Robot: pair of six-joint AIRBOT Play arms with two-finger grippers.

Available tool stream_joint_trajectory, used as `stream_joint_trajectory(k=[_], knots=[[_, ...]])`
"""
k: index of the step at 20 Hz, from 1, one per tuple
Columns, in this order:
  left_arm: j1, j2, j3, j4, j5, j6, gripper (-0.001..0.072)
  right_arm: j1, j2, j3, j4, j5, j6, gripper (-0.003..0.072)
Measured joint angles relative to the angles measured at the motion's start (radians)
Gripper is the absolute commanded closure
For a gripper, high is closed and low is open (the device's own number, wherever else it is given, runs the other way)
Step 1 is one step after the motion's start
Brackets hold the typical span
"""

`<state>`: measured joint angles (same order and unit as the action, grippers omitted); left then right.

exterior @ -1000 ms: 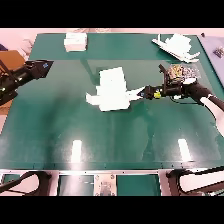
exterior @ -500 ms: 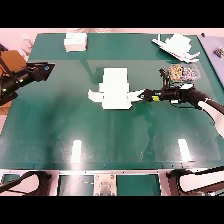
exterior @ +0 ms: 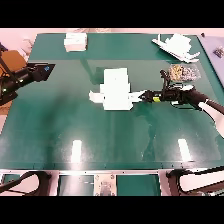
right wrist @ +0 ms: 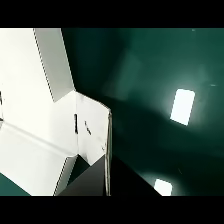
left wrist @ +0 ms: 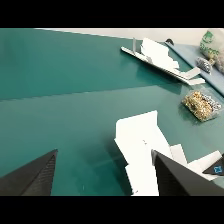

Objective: Fold the box and place the chain.

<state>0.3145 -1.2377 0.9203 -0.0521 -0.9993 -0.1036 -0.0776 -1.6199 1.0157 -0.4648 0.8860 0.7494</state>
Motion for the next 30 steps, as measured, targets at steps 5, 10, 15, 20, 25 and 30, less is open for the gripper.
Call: stream_joint_trajectory(k=[5,10,15,20,25,30], knots=[[0.0,0.0,0.0,0.0,0.0,0.0,0.0014,0.0,0.0,0.0,0.053,-0.023,-0.04,0.0675],[0.0,0.0,0.0,0.0,-0.005,0.0,0.0014,0.0,0.0,0.0,0.066,-0.03,-0.053,0.0368],[0.0,0.0,0.0,-0.001,-0.006,0.0,0.0015,-0.011,0.0,0.002,0.063,-0.039,-0.075,0.0353],[0.0,-0.002,0.0,0.054,0.012,0.008,0.0017,-0.049,0.0,0.015,0.063,-0.04,-0.082,0.0306],[-0.031,-0.068,0.035,0.181,0.046,-0.031,0.0131,-0.068,0.0,0.025,0.062,0.004,-0.08,0.0244],[-0.11,-0.228,0.173,0.284,0.022,-0.119,0.0131,-0.068,0.0,0.027,0.062,0.033,-0.065,0.0244]])
